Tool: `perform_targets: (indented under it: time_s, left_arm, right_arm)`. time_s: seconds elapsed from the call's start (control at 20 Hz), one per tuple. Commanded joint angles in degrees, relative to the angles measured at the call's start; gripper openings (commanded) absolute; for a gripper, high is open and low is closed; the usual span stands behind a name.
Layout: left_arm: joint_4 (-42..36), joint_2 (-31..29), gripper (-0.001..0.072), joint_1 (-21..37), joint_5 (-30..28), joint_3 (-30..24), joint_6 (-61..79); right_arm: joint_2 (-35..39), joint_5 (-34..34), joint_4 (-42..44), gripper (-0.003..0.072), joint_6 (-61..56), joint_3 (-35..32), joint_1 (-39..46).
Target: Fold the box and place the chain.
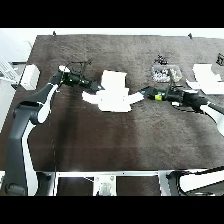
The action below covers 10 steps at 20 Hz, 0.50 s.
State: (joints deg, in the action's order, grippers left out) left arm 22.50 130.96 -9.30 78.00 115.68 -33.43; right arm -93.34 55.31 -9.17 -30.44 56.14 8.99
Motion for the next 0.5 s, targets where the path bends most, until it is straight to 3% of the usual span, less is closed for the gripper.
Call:
perform_targets:
  time_s: [0.0, 0.25, 0.45]
  left_arm:
    - [-3.48, 0.02, 0.0017, 0.04, 1.9, -0.5, 12.11]
    - [-9.38, -0.57, 0.0015, 0.04, 2.36, -5.18, 28.13]
    - [-14.38, -4.15, 0.0015, 0.37, -1.66, -13.55, 41.53]
  right_arm:
    - [0.74, 0.87, 2.14, 0.0416, 1.2, 0.11, 4.66]
    - [0.68, 0.85, 2.14, 0.0415, 4.26, 0.02, 5.25]
    - [0.66, 0.79, 2.12, 0.0415, 6.29, -0.5, 5.01]
